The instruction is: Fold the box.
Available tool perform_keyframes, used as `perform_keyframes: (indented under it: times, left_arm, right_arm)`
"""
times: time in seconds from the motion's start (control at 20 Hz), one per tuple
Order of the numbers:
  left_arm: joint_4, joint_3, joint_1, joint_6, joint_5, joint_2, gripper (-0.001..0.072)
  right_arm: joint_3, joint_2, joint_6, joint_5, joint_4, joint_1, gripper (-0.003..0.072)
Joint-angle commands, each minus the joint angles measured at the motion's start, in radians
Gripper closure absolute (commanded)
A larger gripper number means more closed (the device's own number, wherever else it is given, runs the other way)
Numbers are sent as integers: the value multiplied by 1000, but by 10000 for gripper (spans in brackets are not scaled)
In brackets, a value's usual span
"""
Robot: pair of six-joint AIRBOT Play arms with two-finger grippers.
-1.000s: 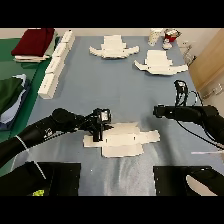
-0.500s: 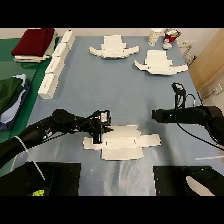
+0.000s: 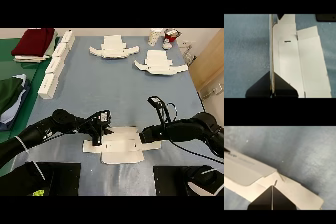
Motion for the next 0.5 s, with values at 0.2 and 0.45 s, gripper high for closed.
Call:
perform_keyframes:
  times: [0.2,0.45]
  left_arm:
    - [61,17,0,-70,7,-13,695]
    - [101,129,0,-63,29,11,695]
  right_arm:
    - [1,7,86,-8,-146,84,686]
    - [1,7,303,38,-364,83,686]
